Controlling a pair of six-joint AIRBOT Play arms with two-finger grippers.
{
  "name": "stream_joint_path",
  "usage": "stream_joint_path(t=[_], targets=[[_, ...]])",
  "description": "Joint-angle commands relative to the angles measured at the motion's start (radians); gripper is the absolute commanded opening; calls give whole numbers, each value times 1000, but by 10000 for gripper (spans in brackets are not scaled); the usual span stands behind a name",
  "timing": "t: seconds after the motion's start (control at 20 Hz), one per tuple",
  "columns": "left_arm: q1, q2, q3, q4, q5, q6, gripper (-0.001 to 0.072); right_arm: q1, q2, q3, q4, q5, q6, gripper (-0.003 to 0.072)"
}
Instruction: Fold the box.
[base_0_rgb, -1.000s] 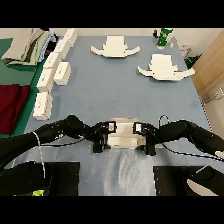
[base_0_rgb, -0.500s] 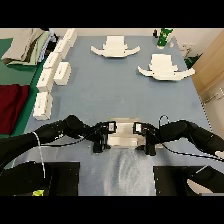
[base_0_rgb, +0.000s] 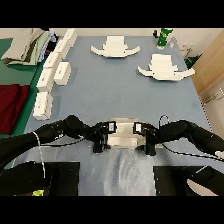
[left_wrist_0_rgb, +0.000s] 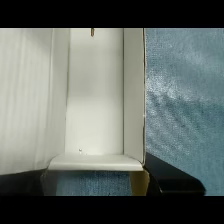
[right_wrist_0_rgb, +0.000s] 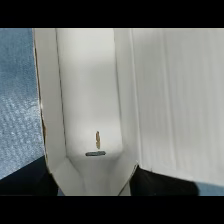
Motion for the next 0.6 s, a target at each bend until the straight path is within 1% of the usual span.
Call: stream_joint_path(t=[0.0,0.05,0.1,0.15,0.3,0.4,0.5,0.55], targets=[[0,0,1,0,0,0,537,0,0,0,1,1,0,505],[0,0,1,0,0,0,538,0,0,0,1,0,2,510],[0,0,1,0,0,0,537,0,0,0,0,-1,17,560],[0,0,1,0,0,0,538,0,0,0,0,-1,24,720],[0,0,1,0,0,0,537,0,0,2,-9,-4,24,720],[0,0,1,0,0,0,537,0,8,20,-58,-24,53,720],[0,0,1,0,0,0,537,0,45,47,-156,-82,190,718],[0,0,1,0,0,0,538,0,71,63,-217,-137,299,717]])
